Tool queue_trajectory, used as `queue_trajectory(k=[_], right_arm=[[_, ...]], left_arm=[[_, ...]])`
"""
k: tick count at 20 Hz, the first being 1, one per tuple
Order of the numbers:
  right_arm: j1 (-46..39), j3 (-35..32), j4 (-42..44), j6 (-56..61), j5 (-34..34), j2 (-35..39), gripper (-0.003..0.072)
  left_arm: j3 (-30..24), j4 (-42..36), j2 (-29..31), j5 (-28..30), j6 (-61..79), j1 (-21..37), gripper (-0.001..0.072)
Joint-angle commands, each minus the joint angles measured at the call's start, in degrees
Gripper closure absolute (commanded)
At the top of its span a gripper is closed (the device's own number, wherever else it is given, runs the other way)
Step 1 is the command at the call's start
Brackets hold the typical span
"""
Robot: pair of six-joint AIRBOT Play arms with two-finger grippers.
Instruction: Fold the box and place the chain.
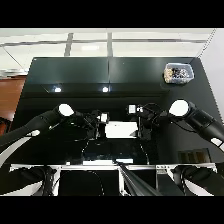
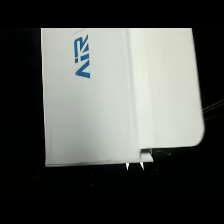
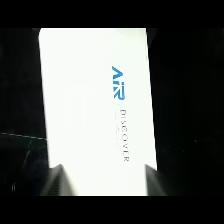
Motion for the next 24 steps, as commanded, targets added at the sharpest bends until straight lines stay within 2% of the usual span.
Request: queue_trajectory(k=[1,2,22,23,24], right_arm=[[0.1,0.1,-0.5,0.3,-0.5,-0.4,0.0337],[0.1,0.2,-0.5,0.3,-0.7,-0.4,0.0440],[0.1,1.0,-0.5,4.7,-1.8,0.1,0.0451],[0.1,1.0,-0.5,4.7,-1.9,0.1,0.0465],[0.1,1.0,-0.5,4.7,-1.9,0.1,0.0560]], left_arm=[[0.1,0.0,0.0,0.0,0.2,0.0,0.0248],[0.1,0.0,0.0,0.0,0.2,0.0,0.0248],[0.1,0.0,-0.1,0.0,0.2,0.0,0.0247],[0.1,0.0,-0.1,0.0,0.2,0.0,0.0247],[0.1,0.0,-0.1,0.0,0.2,0.0,0.0248]])
